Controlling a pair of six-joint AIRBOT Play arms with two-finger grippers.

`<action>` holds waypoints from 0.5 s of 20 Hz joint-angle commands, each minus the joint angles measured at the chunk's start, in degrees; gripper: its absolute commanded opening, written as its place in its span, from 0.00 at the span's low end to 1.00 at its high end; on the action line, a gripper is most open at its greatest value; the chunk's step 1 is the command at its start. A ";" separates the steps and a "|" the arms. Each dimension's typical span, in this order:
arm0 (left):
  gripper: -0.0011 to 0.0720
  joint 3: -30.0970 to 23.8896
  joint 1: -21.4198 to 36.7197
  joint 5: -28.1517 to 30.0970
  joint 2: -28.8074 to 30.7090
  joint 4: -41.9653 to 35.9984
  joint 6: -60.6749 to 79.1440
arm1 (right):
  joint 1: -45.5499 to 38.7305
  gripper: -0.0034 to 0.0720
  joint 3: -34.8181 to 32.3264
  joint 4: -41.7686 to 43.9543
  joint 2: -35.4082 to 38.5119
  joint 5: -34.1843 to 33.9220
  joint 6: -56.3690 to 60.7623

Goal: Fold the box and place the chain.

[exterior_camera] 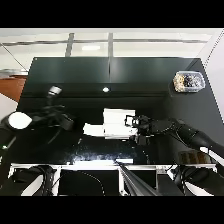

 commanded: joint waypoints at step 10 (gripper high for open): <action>0.05 -8.00 13.90 -10.03 -13.70 -19.91 -9.86 | 0.00 0.52 -0.02 0.07 0.00 -0.04 0.00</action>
